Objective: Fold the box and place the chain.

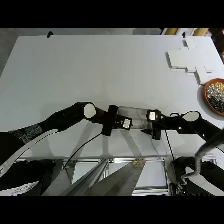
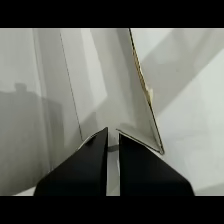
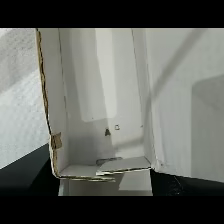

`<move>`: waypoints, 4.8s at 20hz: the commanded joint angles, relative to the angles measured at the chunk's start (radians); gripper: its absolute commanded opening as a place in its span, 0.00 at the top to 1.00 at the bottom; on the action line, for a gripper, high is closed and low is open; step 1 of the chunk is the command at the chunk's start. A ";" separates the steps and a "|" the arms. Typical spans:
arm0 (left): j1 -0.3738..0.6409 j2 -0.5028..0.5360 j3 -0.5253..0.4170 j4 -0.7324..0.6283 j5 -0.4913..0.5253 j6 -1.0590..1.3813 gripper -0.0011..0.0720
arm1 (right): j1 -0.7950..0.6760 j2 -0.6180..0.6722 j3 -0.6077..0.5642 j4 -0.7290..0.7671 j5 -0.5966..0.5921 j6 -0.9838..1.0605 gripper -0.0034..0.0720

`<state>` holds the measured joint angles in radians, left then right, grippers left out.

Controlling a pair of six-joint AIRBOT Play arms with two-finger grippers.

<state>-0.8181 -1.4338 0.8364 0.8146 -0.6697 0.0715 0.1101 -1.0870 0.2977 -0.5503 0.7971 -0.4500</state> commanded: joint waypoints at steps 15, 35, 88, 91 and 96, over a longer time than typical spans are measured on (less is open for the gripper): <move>0.109 0.228 0.000 0.196 -0.114 -0.823 0.91 | 0.000 0.000 0.000 0.001 -0.001 0.003 0.43; 0.317 0.060 -0.165 -0.090 -0.180 -1.468 0.98 | 0.000 0.000 0.000 0.001 -0.001 0.003 0.43; -0.054 0.003 0.112 0.288 -0.113 -2.039 0.44 | 0.000 0.000 0.000 0.001 -0.001 0.003 0.43; -0.077 -0.037 0.178 0.326 -0.155 -2.086 0.44 | 0.000 0.000 0.000 0.001 -0.001 0.003 0.43; -0.082 -0.103 0.321 0.486 -0.370 -2.230 0.45 | 0.000 0.000 0.000 0.001 -0.001 0.003 0.43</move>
<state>-0.8948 -1.5002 1.0786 1.1904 -0.8989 -2.0598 0.1097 -1.0866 0.2977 -0.5495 0.7967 -0.4461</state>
